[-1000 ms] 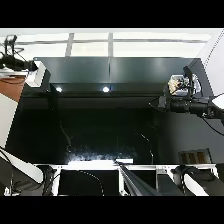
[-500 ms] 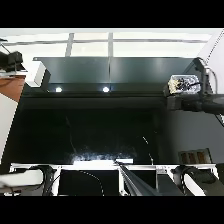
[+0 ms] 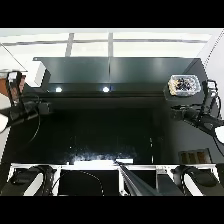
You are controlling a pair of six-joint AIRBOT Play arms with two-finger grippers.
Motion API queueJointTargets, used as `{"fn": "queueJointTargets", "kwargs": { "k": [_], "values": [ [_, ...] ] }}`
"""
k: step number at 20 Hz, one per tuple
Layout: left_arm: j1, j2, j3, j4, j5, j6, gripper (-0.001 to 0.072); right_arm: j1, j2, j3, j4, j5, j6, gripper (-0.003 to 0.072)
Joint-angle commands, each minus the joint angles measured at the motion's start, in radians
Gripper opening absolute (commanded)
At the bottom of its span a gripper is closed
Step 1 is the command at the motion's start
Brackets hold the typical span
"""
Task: Fold the box and place the chain.
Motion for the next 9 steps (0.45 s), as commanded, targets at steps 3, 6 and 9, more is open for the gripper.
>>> {"fn": "queueJointTargets", "kwargs": {
  "k": [3,6,9],
  "values": [
    [-0.021,0.104,-0.076,-0.008,-0.007,0.004,0.0028,-0.001,0.01,-0.029,-0.018,-0.051,0.009,0.0041],
    [-0.021,0.104,-0.076,-0.008,-0.008,0.004,0.0028,-0.001,0.01,-0.029,-0.018,-0.051,0.009,0.0041],
    [-0.021,0.104,-0.076,-0.008,-0.008,0.004,0.0028,-0.001,0.01,-0.029,-0.019,-0.051,0.009,0.0041]
  ]
}}
